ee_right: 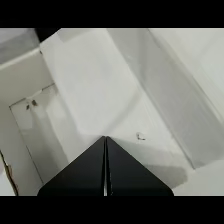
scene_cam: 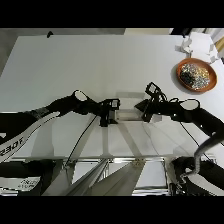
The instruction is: Fold the box and place the chain.
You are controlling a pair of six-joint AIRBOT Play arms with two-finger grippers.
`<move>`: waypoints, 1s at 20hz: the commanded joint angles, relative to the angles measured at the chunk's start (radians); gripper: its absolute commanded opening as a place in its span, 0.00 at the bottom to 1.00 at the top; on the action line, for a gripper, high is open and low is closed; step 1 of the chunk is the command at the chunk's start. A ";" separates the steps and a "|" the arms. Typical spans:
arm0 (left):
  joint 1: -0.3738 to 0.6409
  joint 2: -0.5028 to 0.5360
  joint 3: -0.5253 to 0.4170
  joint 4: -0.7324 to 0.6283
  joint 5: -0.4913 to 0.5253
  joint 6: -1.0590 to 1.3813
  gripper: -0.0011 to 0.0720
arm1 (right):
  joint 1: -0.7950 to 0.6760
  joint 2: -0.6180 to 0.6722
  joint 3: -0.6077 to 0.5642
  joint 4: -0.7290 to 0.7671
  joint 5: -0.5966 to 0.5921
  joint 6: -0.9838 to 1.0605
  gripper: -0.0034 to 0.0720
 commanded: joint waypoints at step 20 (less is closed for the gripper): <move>0.000 0.000 0.000 0.001 0.000 0.003 0.06 | -0.171 0.182 0.024 -0.671 0.253 -0.055 0.31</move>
